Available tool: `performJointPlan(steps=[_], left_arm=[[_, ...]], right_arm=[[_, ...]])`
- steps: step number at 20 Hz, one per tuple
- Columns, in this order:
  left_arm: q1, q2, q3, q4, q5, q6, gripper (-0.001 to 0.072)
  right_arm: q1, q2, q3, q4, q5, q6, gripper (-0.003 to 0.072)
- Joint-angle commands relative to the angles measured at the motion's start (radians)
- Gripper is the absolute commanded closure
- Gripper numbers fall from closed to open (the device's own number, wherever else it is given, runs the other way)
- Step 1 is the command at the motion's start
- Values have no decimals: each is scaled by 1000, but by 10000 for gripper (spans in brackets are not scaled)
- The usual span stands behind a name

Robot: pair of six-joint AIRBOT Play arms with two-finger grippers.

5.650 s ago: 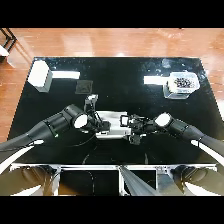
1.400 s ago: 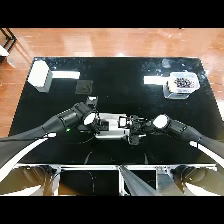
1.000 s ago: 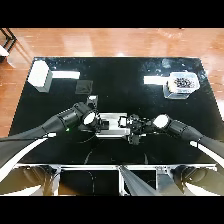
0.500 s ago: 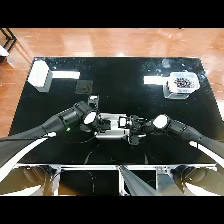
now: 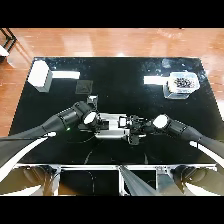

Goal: Fold the box and place the chain.

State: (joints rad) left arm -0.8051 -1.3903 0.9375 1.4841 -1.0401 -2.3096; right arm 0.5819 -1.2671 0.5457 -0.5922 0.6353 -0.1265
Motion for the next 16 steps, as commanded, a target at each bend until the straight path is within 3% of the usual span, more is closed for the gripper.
performJointPlan(steps=[1,6,7,8,16], left_arm=[[0,-1,1,-8,10,27,689],[0,0,1,-7,8,32,689],[0,0,1,-6,8,32,689],[2,0,1,-3,4,37,690],[16,2,1,1,-20,56,691]], right_arm=[[0,1,0,0,-1,-1,160],[-1,1,0,0,0,2,141],[-1,2,0,0,0,18,113],[-3,5,1,0,0,45,-18],[-56,164,5,-208,132,187,-19]])
